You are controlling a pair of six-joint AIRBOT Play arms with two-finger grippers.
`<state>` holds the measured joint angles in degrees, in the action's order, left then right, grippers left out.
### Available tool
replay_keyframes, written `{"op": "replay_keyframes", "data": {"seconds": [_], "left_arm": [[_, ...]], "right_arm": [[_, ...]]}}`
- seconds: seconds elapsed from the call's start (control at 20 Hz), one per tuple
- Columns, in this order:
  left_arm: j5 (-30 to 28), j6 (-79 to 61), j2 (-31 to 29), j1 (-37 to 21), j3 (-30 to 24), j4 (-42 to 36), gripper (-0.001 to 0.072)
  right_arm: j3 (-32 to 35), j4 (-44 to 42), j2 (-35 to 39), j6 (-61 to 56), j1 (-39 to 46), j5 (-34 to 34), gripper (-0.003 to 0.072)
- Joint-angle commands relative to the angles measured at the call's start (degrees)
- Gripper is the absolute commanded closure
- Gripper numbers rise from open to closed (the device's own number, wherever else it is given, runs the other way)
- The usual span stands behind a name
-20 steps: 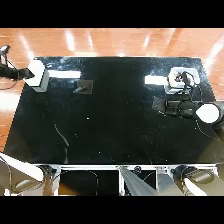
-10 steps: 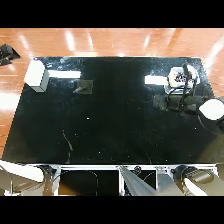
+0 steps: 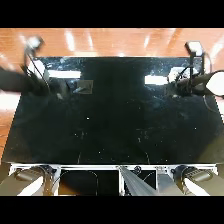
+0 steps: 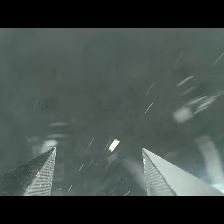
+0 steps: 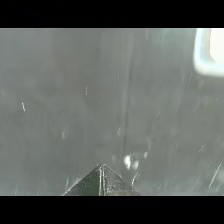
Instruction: Fold the box and place the chain.
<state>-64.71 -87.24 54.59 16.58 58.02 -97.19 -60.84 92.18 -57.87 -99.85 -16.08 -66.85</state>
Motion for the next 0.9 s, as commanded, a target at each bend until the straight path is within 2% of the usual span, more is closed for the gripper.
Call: {"op": "replay_keyframes", "data": {"seconds": [0.0,0.05,0.15,0.3,0.5,0.85], "left_arm": [[5.62,15.13,-6.56,12.2,-14.67,15.78,0.0084],[6.08,15.08,-5.64,12.59,-14.99,15.5,0.0086],[8.72,15.06,-4.22,12.63,-14.82,15.52,0.0089],[11.74,15.61,-4.17,12.66,-14.84,14.34,0.0089],[11.78,15.69,-3.98,12.68,-14.84,11.98,0.0089],[12.31,15.67,-3.98,12.66,-14.84,12.37,0.0089]], "right_arm": [[9.73,-1.14,-0.13,-4.04,0.02,1.36,0.0648],[13.25,0.11,-0.13,-4.92,0.02,3.37,0.0647],[16.22,1.29,-0.15,-5.44,0.0,6.47,0.0647],[16.24,1.25,-0.13,-5.42,-0.04,6.49,0.0647],[16.24,1.27,-0.13,-5.42,0.0,6.49,0.0647],[16.24,1.27,-0.13,-5.42,0.0,6.49,0.0647]]}}
